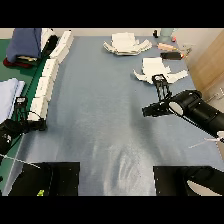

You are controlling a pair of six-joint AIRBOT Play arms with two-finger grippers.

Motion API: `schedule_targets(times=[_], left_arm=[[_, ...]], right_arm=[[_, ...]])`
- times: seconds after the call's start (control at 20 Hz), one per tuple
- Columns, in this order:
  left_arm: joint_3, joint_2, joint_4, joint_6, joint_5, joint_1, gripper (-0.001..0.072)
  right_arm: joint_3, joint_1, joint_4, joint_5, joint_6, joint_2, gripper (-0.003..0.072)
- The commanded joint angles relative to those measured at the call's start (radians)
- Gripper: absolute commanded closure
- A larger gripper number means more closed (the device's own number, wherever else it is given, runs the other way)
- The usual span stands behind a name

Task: Fold the box.

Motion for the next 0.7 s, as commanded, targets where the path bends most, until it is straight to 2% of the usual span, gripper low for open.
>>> schedule_targets(times=[0.0,0.65], left_arm=[[0.000,-0.002,0.000,0.001,0.000,-0.001,0.0219],[0.000,-0.002,0.000,0.000,-0.011,-0.001,0.0216]], right_arm=[[0.000,0.000,0.000,-0.002,0.000,0.000,0.0684],[0.000,0.000,0.008,-0.001,0.000,0.000,0.0684]])
